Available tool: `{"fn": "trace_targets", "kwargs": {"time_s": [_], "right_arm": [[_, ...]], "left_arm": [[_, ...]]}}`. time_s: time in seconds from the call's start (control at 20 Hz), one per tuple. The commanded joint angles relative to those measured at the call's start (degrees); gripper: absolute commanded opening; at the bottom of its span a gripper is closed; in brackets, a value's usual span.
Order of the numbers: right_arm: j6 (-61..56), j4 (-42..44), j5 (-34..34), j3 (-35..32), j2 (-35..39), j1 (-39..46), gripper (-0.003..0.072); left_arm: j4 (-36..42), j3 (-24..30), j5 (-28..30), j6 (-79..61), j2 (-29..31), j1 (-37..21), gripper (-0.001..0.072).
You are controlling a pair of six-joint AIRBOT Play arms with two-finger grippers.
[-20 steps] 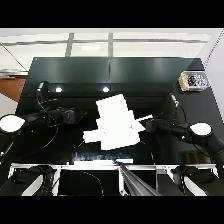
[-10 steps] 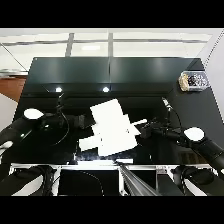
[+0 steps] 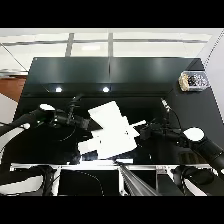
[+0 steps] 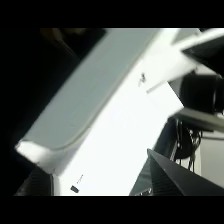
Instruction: Fold the box and place the chain.
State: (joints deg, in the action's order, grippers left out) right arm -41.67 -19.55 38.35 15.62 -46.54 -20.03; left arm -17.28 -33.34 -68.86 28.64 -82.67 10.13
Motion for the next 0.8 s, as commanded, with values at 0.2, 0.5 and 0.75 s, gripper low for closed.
{"fn": "trace_targets", "kwargs": {"time_s": [0.2,0.5,0.75], "right_arm": [[-0.1,0.0,-0.3,0.0,0.1,-0.1,0.0039],[-0.1,-0.4,-0.2,0.0,0.1,-0.1,0.0039],[-0.1,-1.0,0.3,0.0,0.1,-0.1,0.0039]], "left_arm": [[-6.1,-1.0,1.7,-4.9,-2.1,4.1,0.0581],[-5.8,-1.0,3.7,-4.9,-2.1,5.2,0.0313],[-5.8,-1.0,3.2,-4.9,-2.1,5.2,0.016]]}}
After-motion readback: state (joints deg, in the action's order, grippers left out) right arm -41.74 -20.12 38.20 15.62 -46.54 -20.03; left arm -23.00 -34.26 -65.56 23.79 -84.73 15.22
